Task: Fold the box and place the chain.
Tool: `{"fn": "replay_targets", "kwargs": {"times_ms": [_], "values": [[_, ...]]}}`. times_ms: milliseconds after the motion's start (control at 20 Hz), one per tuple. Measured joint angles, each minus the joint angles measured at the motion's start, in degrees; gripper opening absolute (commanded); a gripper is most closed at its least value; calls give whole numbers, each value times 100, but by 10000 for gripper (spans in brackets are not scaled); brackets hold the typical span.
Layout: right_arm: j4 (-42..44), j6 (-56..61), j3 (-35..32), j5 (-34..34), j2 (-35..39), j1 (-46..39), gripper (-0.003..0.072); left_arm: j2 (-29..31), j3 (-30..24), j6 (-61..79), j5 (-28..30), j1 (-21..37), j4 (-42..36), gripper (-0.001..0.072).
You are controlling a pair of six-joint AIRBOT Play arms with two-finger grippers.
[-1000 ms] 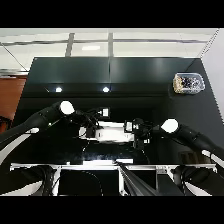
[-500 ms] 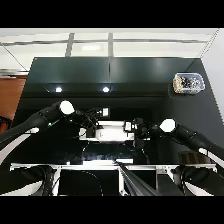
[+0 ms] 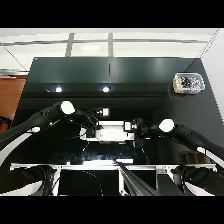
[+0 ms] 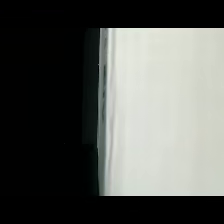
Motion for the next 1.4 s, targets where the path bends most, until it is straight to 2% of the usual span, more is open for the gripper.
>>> {"fn": "replay_targets", "kwargs": {"times_ms": [250, 300, 350, 600, 650, 800, 850, 1000, 1050, 1100, 1200, 1250, 1400], "values": [[22, -46, 2, 0, -46, 4, 673, -7, 0, 2, -4, 0, -2, 25], [22, -48, 2, 0, -48, 4, 539, -7, 0, 0, -4, 0, 0, 25], [22, -48, 0, 22, -52, 7, 492, -7, 0, 7, -9, 0, 2, 25], [17, -55, 0, 0, -52, 7, 491, -4, 0, -24, -9, 0, 2, 30], [17, -57, 0, -9, -52, 7, 492, 11, -2, -81, -9, 2, 11, 96], [17, -61, 2, -50, -52, 7, 491, 199, -2, -337, -85, 7, 153, 483], [17, -59, 0, -50, -52, 7, 491, 321, -2, -439, -190, 7, 236, 542], [15, -59, 2, -52, -52, 7, 491, 804, -2, -994, -584, 7, 581, 538], [13, -59, 0, -52, -52, 7, 491, 992, -2, -1355, -763, 7, 798, 477], [11, -59, 0, -52, -52, 7, 489, 1167, -2, -1773, -925, 7, 1029, 368], [7, -59, 2, -52, -52, 7, 292, 1495, -2, -2734, -1268, 9, 1569, 25], [2, -59, 2, -52, -52, 7, 234, 1635, -7, -3156, -1464, 7, 1786, 24], [-7, -57, 2, -52, -52, 7, 234, 1880, -160, -3930, -1915, -48, 1746, 23]]}}
